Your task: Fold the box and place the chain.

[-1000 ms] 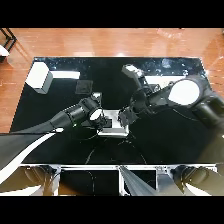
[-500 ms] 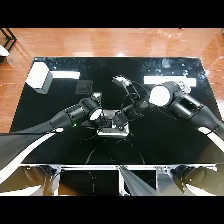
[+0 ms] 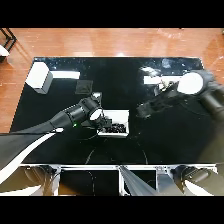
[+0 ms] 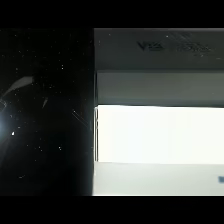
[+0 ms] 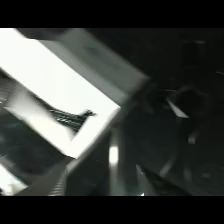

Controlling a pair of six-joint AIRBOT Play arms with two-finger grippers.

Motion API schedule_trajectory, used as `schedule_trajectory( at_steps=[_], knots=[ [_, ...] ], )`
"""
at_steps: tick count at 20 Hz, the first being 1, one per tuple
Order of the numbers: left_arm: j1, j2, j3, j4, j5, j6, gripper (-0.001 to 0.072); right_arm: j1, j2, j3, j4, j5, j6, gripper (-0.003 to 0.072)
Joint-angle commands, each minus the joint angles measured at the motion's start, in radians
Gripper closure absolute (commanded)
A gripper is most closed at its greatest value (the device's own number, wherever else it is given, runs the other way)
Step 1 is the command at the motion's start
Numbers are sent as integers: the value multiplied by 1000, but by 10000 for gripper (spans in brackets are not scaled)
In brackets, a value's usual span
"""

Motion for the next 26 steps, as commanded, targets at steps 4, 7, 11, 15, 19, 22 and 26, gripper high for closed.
schedule_trajectory(
  at_steps=[4, 7, 11, 15, 19, 22, 26],
  knots=[
    [0, 9, 0, -5, -8, -1, 421, -148, 81, -26, -91, 126, -5, -20],
    [0, 56, 0, -2, -11, -13, 151, -148, 81, -31, -48, 140, -5, -19],
    [-5, 185, 0, 18, -21, 53, 151, -146, 82, -31, -23, 113, -5, -19],
    [-19, 361, -29, 35, -153, 331, 120, -106, 81, -31, 81, -1, -17, -20],
    [127, 560, -164, 19, -179, 473, 75, -20, 77, -28, 292, -162, -30, -20],
    [317, 645, -259, -147, -147, 628, 76, -6, -13, 33, 252, -264, -18, -20],
    [457, 641, -321, -280, -1, 732, 77, 21, -233, 175, 266, -285, -235, -19]
  ],
)
